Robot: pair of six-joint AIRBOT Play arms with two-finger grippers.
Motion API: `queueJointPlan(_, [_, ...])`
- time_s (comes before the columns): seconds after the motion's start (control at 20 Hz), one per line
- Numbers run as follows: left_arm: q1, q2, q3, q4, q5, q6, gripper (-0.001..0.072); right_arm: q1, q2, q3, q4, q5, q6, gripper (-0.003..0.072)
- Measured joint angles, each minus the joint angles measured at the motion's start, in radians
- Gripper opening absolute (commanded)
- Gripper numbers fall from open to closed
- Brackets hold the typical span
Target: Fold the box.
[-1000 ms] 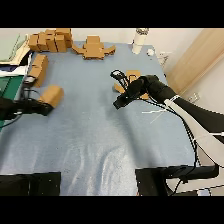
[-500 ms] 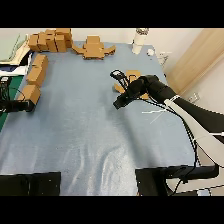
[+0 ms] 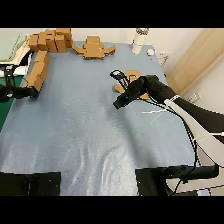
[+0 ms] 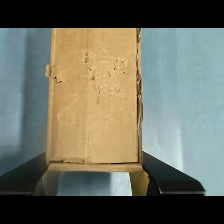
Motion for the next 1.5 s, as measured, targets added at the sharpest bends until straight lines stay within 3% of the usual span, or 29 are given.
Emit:
queueJointPlan(0.2, [-0.027,-0.066,0.073,-0.003,0.042,0.003,0.0372,0.000,0.000,0.000,0.000,0.000,0.000,0.0003])
queueJointPlan(0.45, [-0.035,-0.090,0.097,0.018,0.058,0.003,0.0375,0.000,0.000,0.000,0.000,0.000,0.000,0.0002])
queueJointPlan(0.5, [-0.037,-0.092,0.099,0.024,0.056,0.003,0.0455,0.000,0.000,0.000,0.000,0.000,0.000,0.0003])
queueJointPlan(0.55, [-0.037,-0.093,0.100,0.033,0.051,0.002,0.0696,0.000,0.000,0.000,0.000,0.000,0.000,0.0003])
queueJointPlan(0.95, [-0.018,-0.066,0.104,0.093,-0.039,-0.075,0.0699,0.000,0.000,0.000,0.000,0.000,0.000,0.0003])
queueJointPlan(1.25, [0.026,0.024,0.104,0.217,-0.305,-0.155,0.0698,0.000,0.000,0.000,0.000,0.000,0.000,0.0003])
queueJointPlan(1.3, [0.028,0.041,0.104,0.235,-0.363,-0.162,0.0545,0.000,0.000,0.000,0.000,0.000,0.000,0.0003])
queueJointPlan(1.35, [0.029,0.059,0.104,0.244,-0.423,-0.170,0.0122,0.000,0.000,0.000,0.000,0.000,0.000,0.0002])
queueJointPlan(1.4, [0.026,0.076,0.104,0.244,-0.479,-0.172,0.0012,0.000,0.000,0.000,0.000,0.000,0.000,0.0003])
queueJointPlan(1.5, [-0.002,0.109,0.104,0.218,-0.597,-0.163,0.0010,0.000,0.000,0.000,0.000,0.000,0.000,0.0003])
